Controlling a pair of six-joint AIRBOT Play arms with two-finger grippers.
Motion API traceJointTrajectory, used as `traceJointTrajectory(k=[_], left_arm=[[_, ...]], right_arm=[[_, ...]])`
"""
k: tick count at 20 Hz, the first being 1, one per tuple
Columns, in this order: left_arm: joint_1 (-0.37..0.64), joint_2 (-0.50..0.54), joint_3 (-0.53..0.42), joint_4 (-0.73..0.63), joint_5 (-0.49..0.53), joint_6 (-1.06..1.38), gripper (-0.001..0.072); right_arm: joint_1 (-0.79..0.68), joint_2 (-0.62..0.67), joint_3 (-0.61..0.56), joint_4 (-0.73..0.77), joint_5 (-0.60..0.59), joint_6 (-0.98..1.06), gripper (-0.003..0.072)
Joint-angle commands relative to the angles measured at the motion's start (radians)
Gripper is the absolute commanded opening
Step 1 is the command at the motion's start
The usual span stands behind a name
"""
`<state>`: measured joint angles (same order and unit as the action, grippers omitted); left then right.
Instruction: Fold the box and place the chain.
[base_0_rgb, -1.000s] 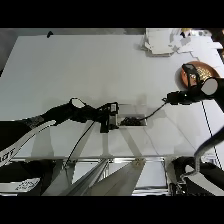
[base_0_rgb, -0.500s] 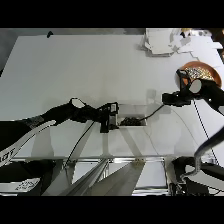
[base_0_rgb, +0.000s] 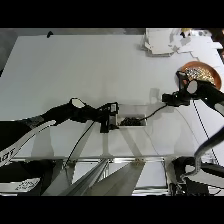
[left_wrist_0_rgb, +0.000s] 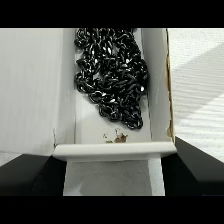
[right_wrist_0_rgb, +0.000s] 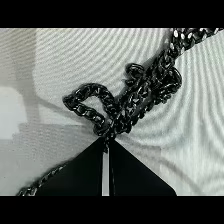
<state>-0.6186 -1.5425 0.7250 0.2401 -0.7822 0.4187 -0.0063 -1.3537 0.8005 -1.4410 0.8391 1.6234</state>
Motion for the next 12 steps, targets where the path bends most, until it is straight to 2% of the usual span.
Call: traceJointTrajectory(k=[1, 7, 12], left_arm=[[0.000, 0.000, 0.000, 0.000, 0.000, 0.000, 0.0152], [0.000, 0.000, 0.000, 0.000, 0.000, 0.000, 0.0152], [0.000, 0.000, 0.000, 0.000, 0.000, 0.000, 0.0152]], right_arm=[[0.001, 0.079, 0.002, -0.015, -0.014, -0.061, 0.0015], [0.001, 0.442, 0.004, -0.006, -0.018, -0.121, 0.0015], [0.001, 0.764, 0.004, 0.194, -0.006, -0.272, 0.0015]])
